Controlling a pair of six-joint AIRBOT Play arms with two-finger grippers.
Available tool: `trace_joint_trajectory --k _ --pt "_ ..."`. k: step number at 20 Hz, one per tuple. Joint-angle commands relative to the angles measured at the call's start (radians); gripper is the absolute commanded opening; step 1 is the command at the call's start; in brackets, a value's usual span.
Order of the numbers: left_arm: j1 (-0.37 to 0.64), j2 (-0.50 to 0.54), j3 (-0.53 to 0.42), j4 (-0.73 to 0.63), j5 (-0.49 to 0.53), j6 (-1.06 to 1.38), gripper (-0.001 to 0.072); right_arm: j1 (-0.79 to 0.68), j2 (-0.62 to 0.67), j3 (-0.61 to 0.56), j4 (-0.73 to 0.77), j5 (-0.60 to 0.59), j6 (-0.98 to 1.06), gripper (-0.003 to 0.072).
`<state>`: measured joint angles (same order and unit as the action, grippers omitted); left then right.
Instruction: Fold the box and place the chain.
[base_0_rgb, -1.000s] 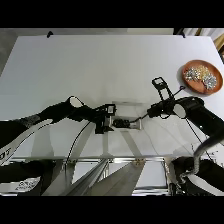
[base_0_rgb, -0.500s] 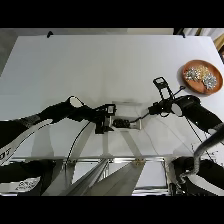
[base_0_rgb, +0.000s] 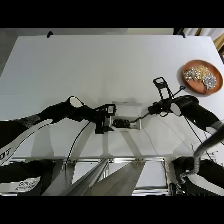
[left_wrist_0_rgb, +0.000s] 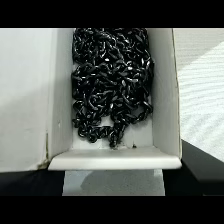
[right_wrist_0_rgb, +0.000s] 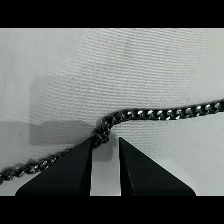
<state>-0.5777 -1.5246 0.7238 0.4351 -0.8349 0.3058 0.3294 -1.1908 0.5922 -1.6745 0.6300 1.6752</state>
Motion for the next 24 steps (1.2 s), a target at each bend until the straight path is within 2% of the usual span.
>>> trace_joint_trajectory --k 1,4,6,10,13,16,24 --pt "0.001 0.001 0.0 0.0 0.0 0.0 0.0394 0.0 -0.023 0.0 0.012 0.011 -0.001 0.0184" --pt "0.001 0.001 0.0 0.0 0.0 0.0 0.0394 0.0 -0.023 0.0 0.011 0.01 -0.008 0.0165" --pt "0.001 0.001 0.0 0.0 0.0 0.0 0.0394 0.0 -0.023 0.0 0.011 0.011 -0.008 0.002" --pt "0.001 0.001 0.0 0.0 0.0 0.0 0.0394 0.013 -0.02 0.0 0.003 0.043 -0.043 0.0019" --pt "0.001 0.001 0.0 0.0 0.0 0.0 0.0394 0.063 0.031 0.0 0.003 0.071 -0.076 0.0019" --pt "0.001 0.001 0.0 0.0 0.0 0.0 0.0394 0.124 0.149 0.0 0.011 0.098 -0.075 0.0019" --pt "0.001 0.001 0.0 0.0 0.0 0.0 0.0394 0.316 0.57 0.0 0.037 0.203 -0.048 0.0019"
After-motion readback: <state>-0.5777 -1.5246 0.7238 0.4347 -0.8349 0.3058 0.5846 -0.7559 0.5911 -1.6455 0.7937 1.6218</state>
